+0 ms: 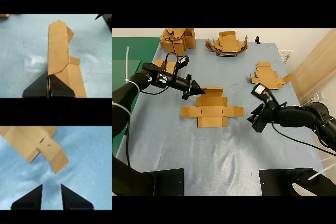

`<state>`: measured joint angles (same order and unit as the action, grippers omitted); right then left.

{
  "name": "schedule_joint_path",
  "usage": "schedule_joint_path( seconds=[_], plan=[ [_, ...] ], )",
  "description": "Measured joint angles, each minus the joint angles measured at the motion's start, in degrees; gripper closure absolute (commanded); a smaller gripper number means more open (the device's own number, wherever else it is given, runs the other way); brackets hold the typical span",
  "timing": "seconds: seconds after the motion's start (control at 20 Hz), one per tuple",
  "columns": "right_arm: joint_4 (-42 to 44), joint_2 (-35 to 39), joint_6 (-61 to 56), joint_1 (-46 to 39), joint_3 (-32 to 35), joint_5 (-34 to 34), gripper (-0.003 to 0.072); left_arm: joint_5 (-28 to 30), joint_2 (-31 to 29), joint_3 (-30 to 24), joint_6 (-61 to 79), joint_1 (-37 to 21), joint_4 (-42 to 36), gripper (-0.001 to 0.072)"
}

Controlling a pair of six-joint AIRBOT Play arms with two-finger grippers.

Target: Fold the box.

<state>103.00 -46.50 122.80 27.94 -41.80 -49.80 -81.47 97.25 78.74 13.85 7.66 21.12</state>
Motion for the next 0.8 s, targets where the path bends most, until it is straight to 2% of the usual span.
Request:
schedule_joint_path(
  seconds=[0.15, 0.3, 0.5, 0.8],
  plan=[
    [-3.3, -1.6, 1.1, 8.6, -0.9, -2.6, 0.0324, 3.5, -4.9, -7.4, 8.0, 1.0, 0.2, 0.0704],
    [-9.2, -6.8, -0.7, 17.2, -1.3, -2.7, 0.0323, 8.5, -7.0, -15.0, 13.6, 1.6, -0.3, 0.0703],
    [-19.1, -15.8, -3.5, 24.8, -1.5, 7.1, 0.0265, 11.6, -8.0, -20.1, 18.6, 1.8, -1.7, 0.0699],
    [-32.9, -25.7, -8.2, 27.1, -1.5, 21.5, 0.0265, 13.6, -8.3, -21.7, 20.7, 1.8, -2.4, 0.0696]
  ],
)
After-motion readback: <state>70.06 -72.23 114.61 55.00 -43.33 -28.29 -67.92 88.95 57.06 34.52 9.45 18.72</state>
